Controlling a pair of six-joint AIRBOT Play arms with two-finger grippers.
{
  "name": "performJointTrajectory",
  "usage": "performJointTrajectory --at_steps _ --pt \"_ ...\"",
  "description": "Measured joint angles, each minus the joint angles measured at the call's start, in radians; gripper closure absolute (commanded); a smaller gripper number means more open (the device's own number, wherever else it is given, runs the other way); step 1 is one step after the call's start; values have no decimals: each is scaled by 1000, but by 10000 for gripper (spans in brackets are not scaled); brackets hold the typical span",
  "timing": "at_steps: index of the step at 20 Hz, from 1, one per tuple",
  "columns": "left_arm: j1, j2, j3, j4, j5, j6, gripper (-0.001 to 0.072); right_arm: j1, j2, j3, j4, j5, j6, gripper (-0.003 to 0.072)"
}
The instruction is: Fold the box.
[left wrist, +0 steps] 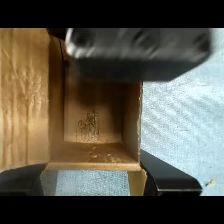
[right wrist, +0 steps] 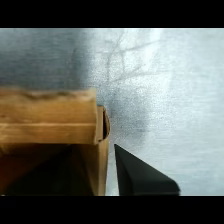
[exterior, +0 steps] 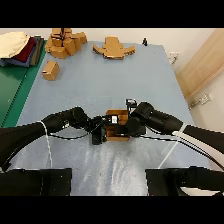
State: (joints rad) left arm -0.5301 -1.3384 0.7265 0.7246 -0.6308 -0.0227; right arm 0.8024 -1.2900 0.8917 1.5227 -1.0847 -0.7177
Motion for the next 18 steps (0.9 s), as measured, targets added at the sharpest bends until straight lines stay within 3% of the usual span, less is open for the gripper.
performJointTrajectory --at_steps 3,8,9,10,11,18 --pt "0 0 0 0 0 0 326 6 -20 13 -30 -19 41 681" --pt "0 0 0 0 0 0 326 9 -29 19 -48 -30 64 680" --pt "0 0 0 0 0 0 326 10 -31 20 -51 -30 66 595" --pt "0 0 0 0 0 0 326 10 -31 20 -54 -31 69 348" --pt "0 0 0 0 0 0 326 8 -31 21 -61 -31 71 272" --pt "0 0 0 0 0 0 326 9 10 51 -35 -52 44 273"
